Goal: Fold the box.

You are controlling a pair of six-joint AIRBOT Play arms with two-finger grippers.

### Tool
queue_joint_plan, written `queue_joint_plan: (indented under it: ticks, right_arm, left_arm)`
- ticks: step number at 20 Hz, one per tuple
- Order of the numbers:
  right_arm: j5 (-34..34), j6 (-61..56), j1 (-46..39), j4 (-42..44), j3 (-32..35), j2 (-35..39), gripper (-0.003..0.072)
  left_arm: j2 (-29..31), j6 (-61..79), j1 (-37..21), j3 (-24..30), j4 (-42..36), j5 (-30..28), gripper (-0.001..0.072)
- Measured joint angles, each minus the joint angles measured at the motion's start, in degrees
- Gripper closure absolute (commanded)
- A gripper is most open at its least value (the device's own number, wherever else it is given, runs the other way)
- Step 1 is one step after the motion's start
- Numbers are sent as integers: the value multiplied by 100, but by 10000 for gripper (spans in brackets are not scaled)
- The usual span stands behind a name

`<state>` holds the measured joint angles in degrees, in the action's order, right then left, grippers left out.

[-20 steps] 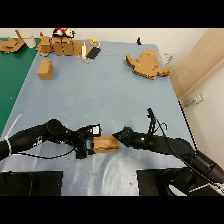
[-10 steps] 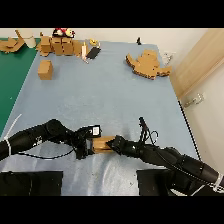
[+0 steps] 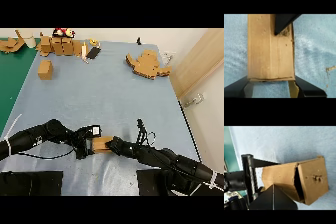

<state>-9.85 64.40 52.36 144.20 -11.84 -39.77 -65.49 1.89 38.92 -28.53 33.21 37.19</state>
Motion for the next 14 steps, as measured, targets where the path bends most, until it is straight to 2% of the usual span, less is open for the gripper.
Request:
queue_joint_plan:
  ticks: [14]
  right_arm:
    - [39,-11,46,-17,0,-15,686]
  left_arm:
    - [-116,-28,11,2,-317,-83,20]
